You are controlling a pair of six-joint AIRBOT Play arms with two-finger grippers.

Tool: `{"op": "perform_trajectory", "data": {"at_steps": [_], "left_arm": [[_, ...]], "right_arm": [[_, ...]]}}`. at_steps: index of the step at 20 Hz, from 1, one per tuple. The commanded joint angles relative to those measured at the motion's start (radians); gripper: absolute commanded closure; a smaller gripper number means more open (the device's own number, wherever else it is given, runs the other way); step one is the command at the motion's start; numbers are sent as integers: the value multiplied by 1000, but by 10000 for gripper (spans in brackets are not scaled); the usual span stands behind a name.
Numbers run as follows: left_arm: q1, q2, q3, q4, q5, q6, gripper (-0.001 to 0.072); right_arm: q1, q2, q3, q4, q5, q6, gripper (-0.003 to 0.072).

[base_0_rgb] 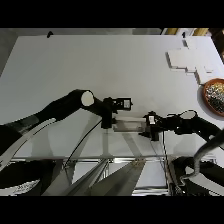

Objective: Fold the box and place the chain.

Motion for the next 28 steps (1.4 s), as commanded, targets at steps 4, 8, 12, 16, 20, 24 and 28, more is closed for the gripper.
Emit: {"op": "perform_trajectory", "data": {"at_steps": [4,8,12,16,20,24,28], "left_arm": [[27,153,1,170,-204,-204,344],[0,243,1,186,-324,-304,706],[-153,245,1,184,-255,-307,708],[-306,188,1,185,105,-308,707],[-304,100,1,184,477,-378,704],[-216,8,1,162,599,-533,705],[-147,-57,1,92,603,-558,706]], "right_arm": [[1,0,0,5,-6,3,225],[1,-1,0,5,-6,3,225],[1,-1,0,5,-6,3,225],[1,0,0,5,-6,3,225],[1,0,0,5,-6,3,225],[1,-1,0,5,-6,3,225],[1,-1,0,5,-6,3,225]]}}
